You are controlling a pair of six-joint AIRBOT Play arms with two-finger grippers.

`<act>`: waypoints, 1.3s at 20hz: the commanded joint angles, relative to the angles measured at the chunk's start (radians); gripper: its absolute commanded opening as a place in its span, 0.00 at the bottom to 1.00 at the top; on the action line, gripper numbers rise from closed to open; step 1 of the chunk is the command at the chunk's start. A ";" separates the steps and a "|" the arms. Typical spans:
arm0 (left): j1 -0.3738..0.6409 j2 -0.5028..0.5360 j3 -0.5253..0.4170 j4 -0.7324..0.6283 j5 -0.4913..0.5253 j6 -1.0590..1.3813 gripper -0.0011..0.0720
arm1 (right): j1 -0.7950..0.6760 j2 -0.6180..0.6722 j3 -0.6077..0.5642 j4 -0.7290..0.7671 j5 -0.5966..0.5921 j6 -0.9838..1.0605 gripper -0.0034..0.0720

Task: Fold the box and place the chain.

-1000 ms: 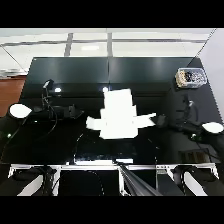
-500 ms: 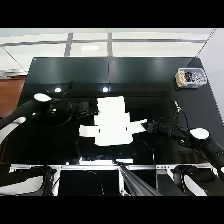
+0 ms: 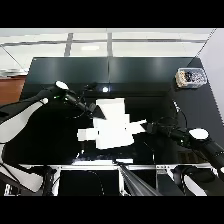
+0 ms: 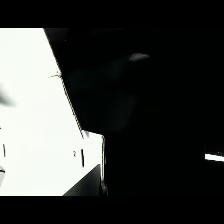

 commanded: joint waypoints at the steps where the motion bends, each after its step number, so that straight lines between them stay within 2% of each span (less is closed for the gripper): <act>1: -0.004 -0.054 0.087 0.157 -0.168 0.034 0.53 | 0.000 0.000 0.000 0.001 0.000 0.000 0.06; 2: -0.004 -0.056 0.095 0.164 -0.170 0.037 0.52 | 0.000 0.000 0.000 0.000 0.000 0.000 0.06; 3: -0.003 -0.057 0.101 0.166 -0.169 0.057 0.42 | 0.000 0.000 0.000 -0.001 0.000 0.000 0.06; 4: -0.003 -0.058 0.109 0.169 -0.162 0.068 0.19 | 0.000 0.000 0.000 -0.006 0.000 0.000 0.06; 6: -0.003 -0.058 0.120 0.164 -0.124 0.070 0.05 | 0.000 0.000 0.000 -0.011 0.005 0.000 0.06; 7: -0.003 -0.057 0.121 0.156 -0.105 0.069 0.05 | 0.000 0.000 0.000 -0.011 0.012 0.000 0.07; 8: -0.003 -0.057 0.121 0.148 -0.088 0.067 0.05 | 0.000 0.000 0.002 -0.014 0.019 0.000 0.31; 9: -0.003 -0.056 0.121 0.149 -0.076 0.048 0.05 | 0.000 0.000 0.008 -0.024 0.027 0.000 0.74; 10: -0.003 -0.053 0.121 0.151 -0.077 0.045 0.05 | -0.002 0.000 0.025 -0.068 0.052 -0.001 0.93; 13: -0.005 -0.004 0.118 0.183 -0.077 0.025 0.04 | -0.054 0.000 0.166 -0.401 0.275 0.002 0.92; 15: -0.018 0.086 0.072 0.181 -0.040 0.055 0.04 | -0.108 0.000 0.285 -0.599 0.448 0.013 0.92; 17: -0.039 0.251 -0.080 0.136 0.129 0.179 0.04 | -0.156 0.000 0.372 -0.690 0.562 0.023 0.92; 19: -0.063 0.417 -0.256 0.050 0.340 0.367 0.05 | -0.185 0.000 0.413 -0.694 0.583 0.023 0.92; 21: -0.099 0.510 -0.375 0.030 0.524 0.594 0.05 | -0.189 0.000 0.417 -0.682 0.531 0.023 0.92; 23: -0.131 0.521 -0.412 0.047 0.590 0.807 0.05 | -0.189 0.000 0.417 -0.641 0.473 0.023 0.92; 26: -0.186 0.493 -0.409 0.042 0.697 0.859 0.05 | -0.181 0.000 0.416 -0.614 0.463 -0.034 0.92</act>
